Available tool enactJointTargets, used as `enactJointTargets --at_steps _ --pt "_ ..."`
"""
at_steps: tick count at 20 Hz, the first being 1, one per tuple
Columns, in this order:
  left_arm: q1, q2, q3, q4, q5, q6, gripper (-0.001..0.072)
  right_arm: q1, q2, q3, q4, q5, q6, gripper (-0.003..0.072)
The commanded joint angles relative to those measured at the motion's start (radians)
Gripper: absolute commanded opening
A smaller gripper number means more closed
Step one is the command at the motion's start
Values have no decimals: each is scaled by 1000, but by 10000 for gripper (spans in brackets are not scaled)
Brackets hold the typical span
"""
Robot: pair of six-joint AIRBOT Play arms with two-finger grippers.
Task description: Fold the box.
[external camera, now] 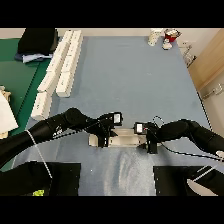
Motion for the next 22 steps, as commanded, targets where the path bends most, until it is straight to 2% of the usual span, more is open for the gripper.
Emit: enactJointTargets --at_steps 1,22 --pt "0 0 0 0 0 0 14 1 0 0 0 -2 0 520" --pt "1 2 3 0 -1 -83 16 1 0 0 0 -2 0 520"
